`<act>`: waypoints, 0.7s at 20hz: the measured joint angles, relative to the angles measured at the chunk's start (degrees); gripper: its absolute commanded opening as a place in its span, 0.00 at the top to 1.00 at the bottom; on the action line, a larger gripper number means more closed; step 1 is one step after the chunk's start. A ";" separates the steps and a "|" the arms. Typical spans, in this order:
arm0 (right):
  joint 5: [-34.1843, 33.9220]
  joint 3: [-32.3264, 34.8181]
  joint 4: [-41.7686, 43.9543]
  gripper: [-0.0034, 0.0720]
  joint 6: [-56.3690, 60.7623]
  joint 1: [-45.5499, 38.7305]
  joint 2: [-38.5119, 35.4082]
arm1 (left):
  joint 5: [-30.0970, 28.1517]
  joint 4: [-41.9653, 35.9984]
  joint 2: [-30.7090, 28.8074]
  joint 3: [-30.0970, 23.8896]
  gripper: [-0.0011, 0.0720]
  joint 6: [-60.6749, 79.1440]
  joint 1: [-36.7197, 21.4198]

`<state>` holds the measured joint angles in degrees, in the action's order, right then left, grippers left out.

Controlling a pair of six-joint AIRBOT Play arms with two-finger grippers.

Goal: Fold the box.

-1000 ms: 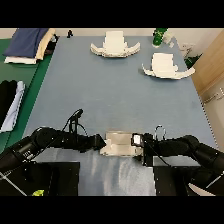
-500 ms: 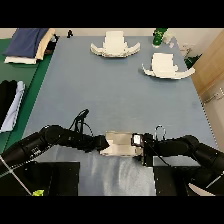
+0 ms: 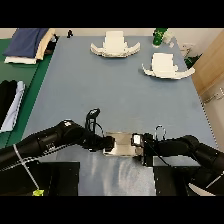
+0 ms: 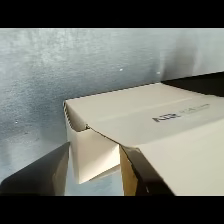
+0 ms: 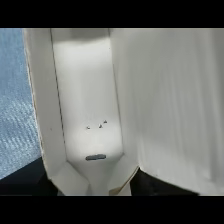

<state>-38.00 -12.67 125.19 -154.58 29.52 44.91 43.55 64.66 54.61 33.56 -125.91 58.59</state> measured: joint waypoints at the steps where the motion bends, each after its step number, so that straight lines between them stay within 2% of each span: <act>1: 0.00 0.00 0.00 0.28 -0.02 0.00 0.00 | 1.07 1.97 1.33 1.20 0.38 -2.23 1.01; 6: 0.00 0.00 0.00 0.28 0.00 0.00 0.00 | 7.52 10.99 8.26 7.32 0.38 -12.20 4.79; 10: 0.00 0.00 -0.02 0.28 0.00 0.00 0.00 | 10.23 14.01 12.15 10.58 0.38 -15.37 6.03; 14: 0.00 0.00 -0.02 0.28 0.00 0.00 0.00 | 11.28 15.41 14.16 11.67 0.38 -17.68 6.56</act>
<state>-38.00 -12.67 125.16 -154.58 29.52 44.91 54.83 80.07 68.77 45.23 -143.59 65.14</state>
